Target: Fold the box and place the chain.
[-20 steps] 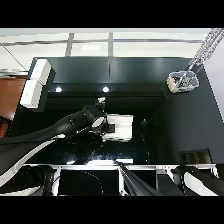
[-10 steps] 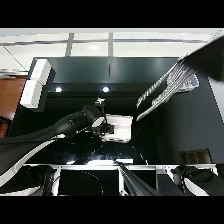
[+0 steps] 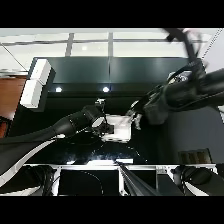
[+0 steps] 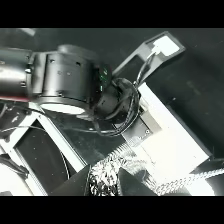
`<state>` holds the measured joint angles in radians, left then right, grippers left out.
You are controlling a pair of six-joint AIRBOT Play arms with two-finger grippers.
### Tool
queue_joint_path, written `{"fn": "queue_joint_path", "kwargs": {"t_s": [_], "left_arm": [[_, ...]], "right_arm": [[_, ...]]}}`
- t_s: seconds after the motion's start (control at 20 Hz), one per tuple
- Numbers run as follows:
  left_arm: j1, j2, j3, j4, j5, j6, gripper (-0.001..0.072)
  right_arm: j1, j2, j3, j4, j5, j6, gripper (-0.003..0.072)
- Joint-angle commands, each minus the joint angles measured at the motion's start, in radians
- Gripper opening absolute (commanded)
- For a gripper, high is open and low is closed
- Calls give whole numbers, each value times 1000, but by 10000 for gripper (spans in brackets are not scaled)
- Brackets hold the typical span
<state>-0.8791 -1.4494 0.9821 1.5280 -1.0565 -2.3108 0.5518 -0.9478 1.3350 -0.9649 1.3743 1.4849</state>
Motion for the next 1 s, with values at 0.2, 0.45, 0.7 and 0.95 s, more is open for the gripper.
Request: {"fn": "queue_joint_path", "kwargs": {"t_s": [0.2, 0.45, 0.7, 0.95], "left_arm": [[0, 0, -1, 0, 0, 0, 32], [0, 0, -1, 0, 0, 0, 32], [0, 0, -1, 0, 0, 0, 32], [0, 0, -1, 0, 0, 0, 32]], "right_arm": [[29, 0, -213, -68, -149, 0, 38], [30, -1, -343, -23, -235, 3, 38], [30, -12, -363, -14, -246, 2, 38], [30, -12, -363, 174, -257, -68, 37]]}}
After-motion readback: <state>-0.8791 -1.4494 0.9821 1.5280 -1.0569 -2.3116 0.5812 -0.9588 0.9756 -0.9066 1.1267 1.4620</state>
